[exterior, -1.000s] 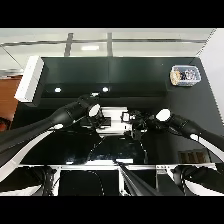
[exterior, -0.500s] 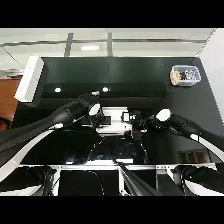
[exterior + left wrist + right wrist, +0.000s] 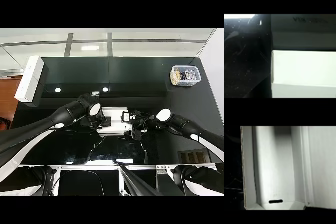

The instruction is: Fold the box and place the chain.

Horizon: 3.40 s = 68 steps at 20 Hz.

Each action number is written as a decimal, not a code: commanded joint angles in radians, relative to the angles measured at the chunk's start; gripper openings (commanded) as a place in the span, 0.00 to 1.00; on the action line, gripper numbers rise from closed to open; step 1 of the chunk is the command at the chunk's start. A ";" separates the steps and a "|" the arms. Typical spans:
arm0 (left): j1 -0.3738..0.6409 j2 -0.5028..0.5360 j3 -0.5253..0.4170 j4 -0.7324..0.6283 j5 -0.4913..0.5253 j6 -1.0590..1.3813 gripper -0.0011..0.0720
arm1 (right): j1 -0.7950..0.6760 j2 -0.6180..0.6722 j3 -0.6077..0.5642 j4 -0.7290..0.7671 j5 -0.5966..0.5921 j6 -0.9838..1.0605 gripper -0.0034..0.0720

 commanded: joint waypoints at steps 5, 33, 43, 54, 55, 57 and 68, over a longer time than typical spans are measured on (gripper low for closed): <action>0.000 -0.001 0.000 -0.002 0.008 0.006 0.05 | 0.000 0.023 0.006 -0.003 0.013 0.072 1.00; 0.000 -0.001 0.000 -0.007 0.010 0.005 0.05 | -0.034 0.143 0.007 -0.051 0.093 0.182 0.21; 0.000 -0.001 0.000 -0.007 0.010 0.005 0.05 | -0.145 0.243 -0.043 -0.235 0.109 0.267 0.85; 0.000 -0.001 0.000 -0.007 0.010 0.005 0.05 | -0.056 0.111 -0.042 0.047 0.127 -0.111 0.28; 0.000 -0.001 0.000 -0.007 0.010 0.005 0.05 | -0.037 0.103 -0.042 0.053 0.093 -0.108 0.28; 0.000 -0.001 0.000 -0.007 0.010 0.005 0.05 | -0.013 0.084 -0.042 0.104 0.023 -0.105 0.21; -0.001 -0.001 0.000 -0.009 0.013 0.005 0.05 | 0.016 0.062 -0.042 0.163 -0.054 -0.044 0.25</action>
